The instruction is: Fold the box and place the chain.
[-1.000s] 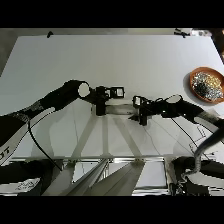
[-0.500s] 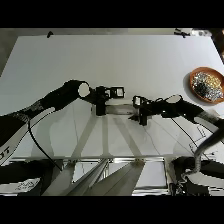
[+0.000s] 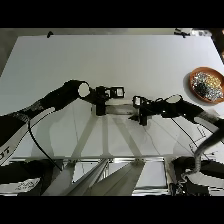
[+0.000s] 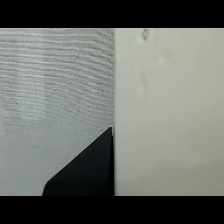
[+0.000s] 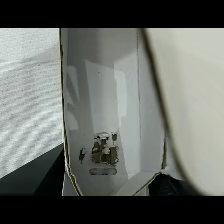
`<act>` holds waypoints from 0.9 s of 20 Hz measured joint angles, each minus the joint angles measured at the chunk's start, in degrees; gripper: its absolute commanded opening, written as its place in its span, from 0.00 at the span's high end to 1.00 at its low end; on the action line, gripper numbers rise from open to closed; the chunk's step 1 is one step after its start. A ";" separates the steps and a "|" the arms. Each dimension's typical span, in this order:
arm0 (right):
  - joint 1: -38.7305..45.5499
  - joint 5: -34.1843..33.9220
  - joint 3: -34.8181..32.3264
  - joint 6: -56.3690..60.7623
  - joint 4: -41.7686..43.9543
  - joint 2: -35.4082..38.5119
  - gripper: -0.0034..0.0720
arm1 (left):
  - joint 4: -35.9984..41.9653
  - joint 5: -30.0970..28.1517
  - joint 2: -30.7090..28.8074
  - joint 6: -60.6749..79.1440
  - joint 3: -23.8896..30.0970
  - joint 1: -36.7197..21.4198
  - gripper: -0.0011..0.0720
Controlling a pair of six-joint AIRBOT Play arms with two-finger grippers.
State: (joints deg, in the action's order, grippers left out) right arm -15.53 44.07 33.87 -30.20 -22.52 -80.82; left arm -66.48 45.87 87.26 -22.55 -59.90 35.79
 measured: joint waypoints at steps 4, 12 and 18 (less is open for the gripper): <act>0.00 0.00 0.00 0.00 -0.02 0.00 0.56 | 0.00 0.00 0.00 0.00 0.00 0.00 0.97; 0.00 0.02 0.00 0.00 -0.04 0.00 0.56 | 0.00 -0.02 0.00 0.00 0.00 0.00 0.97; 0.00 0.02 0.02 -0.09 -0.13 0.00 0.56 | 0.04 0.92 0.00 0.00 -0.02 0.00 0.97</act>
State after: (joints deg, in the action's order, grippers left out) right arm -15.53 44.10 33.89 -30.28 -22.65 -80.82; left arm -66.43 46.78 87.26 -22.55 -59.92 35.79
